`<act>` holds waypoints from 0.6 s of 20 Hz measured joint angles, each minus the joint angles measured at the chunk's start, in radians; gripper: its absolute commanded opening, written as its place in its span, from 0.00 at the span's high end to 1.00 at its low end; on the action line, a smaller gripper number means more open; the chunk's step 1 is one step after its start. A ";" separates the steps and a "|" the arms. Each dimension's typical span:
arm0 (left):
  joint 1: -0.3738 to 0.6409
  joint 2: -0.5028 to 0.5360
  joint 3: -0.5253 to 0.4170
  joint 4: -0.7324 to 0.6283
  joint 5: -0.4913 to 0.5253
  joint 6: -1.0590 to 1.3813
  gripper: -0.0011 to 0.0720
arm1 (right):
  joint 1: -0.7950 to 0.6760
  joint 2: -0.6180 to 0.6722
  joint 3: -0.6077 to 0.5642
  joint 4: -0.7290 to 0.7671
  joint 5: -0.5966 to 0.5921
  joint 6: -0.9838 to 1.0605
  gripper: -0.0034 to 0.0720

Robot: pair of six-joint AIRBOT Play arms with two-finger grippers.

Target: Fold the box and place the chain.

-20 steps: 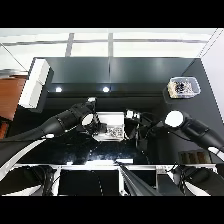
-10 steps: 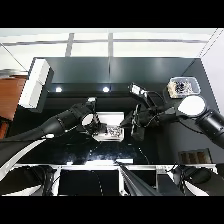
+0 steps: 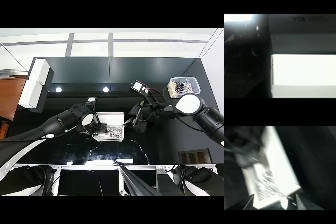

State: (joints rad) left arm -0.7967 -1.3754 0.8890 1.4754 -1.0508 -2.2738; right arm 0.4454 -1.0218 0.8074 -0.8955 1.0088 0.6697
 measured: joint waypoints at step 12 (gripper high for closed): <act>0.000 0.000 0.000 0.000 -0.001 0.000 0.94 | -0.031 -0.204 -0.059 0.038 -0.107 -0.600 0.33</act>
State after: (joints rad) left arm -0.7967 -1.3754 0.8890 1.4754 -1.0519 -2.2738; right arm 0.4141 -1.2255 0.7486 -0.8574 0.9016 0.0696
